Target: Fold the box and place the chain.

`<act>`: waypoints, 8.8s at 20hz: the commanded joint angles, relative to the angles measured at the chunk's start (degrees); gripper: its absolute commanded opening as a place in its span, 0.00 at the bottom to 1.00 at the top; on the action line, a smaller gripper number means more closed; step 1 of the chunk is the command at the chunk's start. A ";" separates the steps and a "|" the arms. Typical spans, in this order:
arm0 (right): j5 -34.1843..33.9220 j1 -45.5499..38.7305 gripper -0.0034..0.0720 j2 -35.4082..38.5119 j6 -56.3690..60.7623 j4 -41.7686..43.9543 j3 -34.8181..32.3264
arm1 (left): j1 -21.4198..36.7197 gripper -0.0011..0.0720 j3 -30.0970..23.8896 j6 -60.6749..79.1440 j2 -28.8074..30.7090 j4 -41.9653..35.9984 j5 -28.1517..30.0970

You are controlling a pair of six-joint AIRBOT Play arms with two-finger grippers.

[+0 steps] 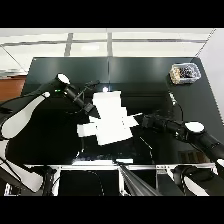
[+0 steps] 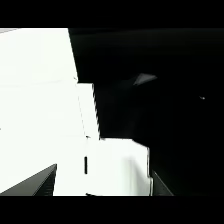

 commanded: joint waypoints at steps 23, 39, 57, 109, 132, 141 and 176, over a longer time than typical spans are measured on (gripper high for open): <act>18.25 3.06 0.87 -0.17 -0.87 -39.67 15.39 | -12.55 0.05 -21.44 48.81 19.67 1.66 38.73; 18.69 11.47 0.98 -8.52 -27.23 -49.70 13.81 | -12.55 0.05 -21.38 48.83 18.97 1.68 39.43; 5.49 16.87 0.98 -9.84 -28.92 -42.75 16.65 | -12.55 0.05 -21.38 48.83 18.29 1.66 38.99; 10.54 8.00 0.98 -22.86 -46.01 -28.46 17.81 | -12.55 0.05 -21.38 48.83 18.32 1.66 39.08; 7.72 10.58 0.98 -23.10 -43.47 -30.42 17.81 | -12.55 0.05 -21.38 48.83 18.32 1.66 39.06; 8.81 9.90 0.98 -23.10 -43.43 -30.42 17.84 | -12.55 0.05 -21.38 48.83 18.32 1.66 39.04; 9.29 9.07 0.69 -23.12 -41.59 -30.88 17.97 | -8.90 0.99 -19.30 35.95 27.89 7.98 36.17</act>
